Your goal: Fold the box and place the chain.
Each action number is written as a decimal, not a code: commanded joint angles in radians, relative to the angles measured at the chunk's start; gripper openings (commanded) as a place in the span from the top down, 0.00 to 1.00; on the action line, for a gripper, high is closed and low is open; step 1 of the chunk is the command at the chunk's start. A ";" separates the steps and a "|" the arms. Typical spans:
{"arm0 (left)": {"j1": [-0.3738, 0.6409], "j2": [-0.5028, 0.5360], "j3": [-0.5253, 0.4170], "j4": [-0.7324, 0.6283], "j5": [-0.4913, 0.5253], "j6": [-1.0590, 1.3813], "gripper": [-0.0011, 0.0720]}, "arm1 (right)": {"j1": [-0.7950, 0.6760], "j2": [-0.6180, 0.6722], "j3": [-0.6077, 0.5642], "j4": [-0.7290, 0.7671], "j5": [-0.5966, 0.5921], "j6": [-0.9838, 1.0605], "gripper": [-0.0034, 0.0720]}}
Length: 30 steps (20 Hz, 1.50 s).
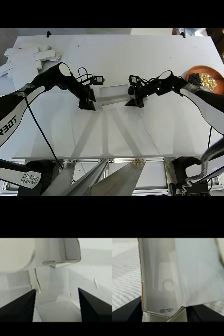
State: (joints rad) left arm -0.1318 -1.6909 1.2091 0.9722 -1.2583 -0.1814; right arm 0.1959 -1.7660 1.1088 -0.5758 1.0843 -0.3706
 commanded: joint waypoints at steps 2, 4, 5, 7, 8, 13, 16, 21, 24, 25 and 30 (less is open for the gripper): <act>-0.001 -0.002 0.000 -0.033 -0.006 0.026 0.19 | 0.000 0.000 0.001 0.000 0.000 0.000 0.35; -0.001 -0.005 0.000 -0.040 -0.019 0.028 0.21 | 0.000 0.000 0.001 0.000 0.000 0.000 0.35; -0.001 -0.006 0.000 -0.041 -0.028 0.028 0.22 | 0.000 0.000 0.001 0.000 0.000 0.000 0.35; -0.001 -0.014 0.000 -0.046 -0.049 0.029 0.22 | 0.000 0.000 0.001 0.000 0.000 0.000 0.35; -0.001 -0.017 0.000 -0.055 -0.048 0.029 0.22 | 0.000 0.000 0.001 0.000 0.000 0.000 0.35; -0.002 -0.023 0.000 -0.127 -0.035 0.116 0.29 | 0.000 0.000 0.001 0.000 0.000 0.000 0.35; -0.001 -0.023 0.000 -0.126 0.005 0.116 0.32 | 0.000 0.000 0.001 0.000 0.000 0.000 0.35; -0.002 -0.023 0.000 -0.125 0.100 0.114 0.43 | 0.000 0.000 0.001 0.000 0.000 0.000 0.35; -0.002 -0.023 0.000 -0.126 0.125 0.114 0.51 | 0.000 0.000 0.001 0.000 0.000 0.000 0.35; -0.002 -0.023 0.000 -0.126 0.123 0.115 0.56 | 0.000 0.000 0.001 0.000 0.000 0.000 0.35; -0.002 -0.023 0.000 -0.127 0.056 0.191 0.59 | 0.000 0.000 0.001 0.000 0.000 0.000 0.35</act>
State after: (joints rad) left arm -0.1329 -1.7134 1.2091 0.8459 -1.1713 -0.0429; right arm 0.1955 -1.7660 1.1088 -0.5758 1.0840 -0.3706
